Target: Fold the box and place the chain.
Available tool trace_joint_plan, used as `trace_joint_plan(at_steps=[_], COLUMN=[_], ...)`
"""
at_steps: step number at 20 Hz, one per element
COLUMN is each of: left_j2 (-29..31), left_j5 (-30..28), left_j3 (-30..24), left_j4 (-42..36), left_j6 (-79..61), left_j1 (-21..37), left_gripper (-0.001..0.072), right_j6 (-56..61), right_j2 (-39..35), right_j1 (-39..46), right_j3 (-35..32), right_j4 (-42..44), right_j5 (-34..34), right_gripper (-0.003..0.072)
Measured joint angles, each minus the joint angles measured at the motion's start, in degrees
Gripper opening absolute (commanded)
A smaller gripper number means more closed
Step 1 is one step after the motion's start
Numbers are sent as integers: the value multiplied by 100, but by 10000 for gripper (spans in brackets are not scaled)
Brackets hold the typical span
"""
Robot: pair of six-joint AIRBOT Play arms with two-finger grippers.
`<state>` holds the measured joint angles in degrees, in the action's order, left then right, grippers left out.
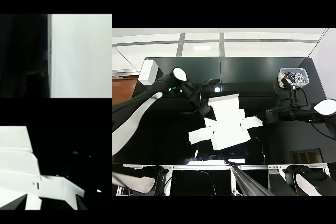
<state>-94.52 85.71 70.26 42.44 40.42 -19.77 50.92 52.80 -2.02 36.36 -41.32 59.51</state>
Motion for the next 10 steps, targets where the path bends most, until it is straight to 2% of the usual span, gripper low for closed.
trace_joint_plan(at_steps=[2,4,7,10], left_j2=[610,973,1185,1217], left_j5=[-741,-1392,-2234,-2999], left_j3=[-706,-1178,-1508,-1624], left_j4=[35,72,190,286], left_j6=[-649,-1624,-2896,-3449], left_j1=[-37,-87,-225,-378], left_gripper=[26,26,28,28], right_j6=[-625,-1285,-2203,-2870], right_j2=[0,4,28,52], right_j1=[57,83,103,-15], right_j3=[85,87,63,33], right_j4=[-227,-352,-424,-474], right_j5=[214,142,-35,-61], right_gripper=[685,685,685,685])
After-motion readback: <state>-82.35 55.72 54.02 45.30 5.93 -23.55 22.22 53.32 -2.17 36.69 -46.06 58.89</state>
